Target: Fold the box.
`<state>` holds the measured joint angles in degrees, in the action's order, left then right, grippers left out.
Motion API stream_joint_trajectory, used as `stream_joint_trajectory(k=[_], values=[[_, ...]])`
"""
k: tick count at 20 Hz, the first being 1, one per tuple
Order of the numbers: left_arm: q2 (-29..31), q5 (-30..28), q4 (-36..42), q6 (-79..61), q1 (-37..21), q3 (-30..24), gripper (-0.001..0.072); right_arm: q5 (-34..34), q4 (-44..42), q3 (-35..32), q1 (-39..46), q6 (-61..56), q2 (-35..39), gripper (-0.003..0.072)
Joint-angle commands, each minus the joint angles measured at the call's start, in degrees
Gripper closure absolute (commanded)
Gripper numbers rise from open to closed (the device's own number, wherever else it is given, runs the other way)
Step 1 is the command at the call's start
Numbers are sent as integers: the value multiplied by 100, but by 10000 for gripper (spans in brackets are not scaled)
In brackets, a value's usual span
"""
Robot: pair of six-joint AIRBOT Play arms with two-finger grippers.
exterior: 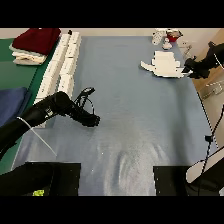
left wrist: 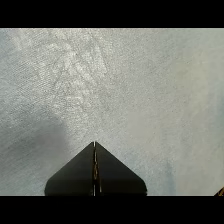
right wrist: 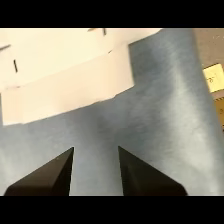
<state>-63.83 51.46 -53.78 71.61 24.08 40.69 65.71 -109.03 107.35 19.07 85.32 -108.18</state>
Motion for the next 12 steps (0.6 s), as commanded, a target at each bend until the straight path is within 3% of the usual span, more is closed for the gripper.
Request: stream_joint_trajectory(k=[1, 5, 9, 12], values=[[-2, 0, -2, -2, 0, 0, 696, 201, -610, 800, 564, 114, -723, 249], [-2, -2, -2, -2, 0, 0, 696, 203, -741, 946, 715, 422, -1034, 249], [-2, 0, 0, -2, 0, 0, 696, -2, -1832, 949, 660, 782, -1252, 250], [-2, 0, -2, -2, 0, 0, 696, -216, -1926, 946, 549, 780, -1368, 250]])
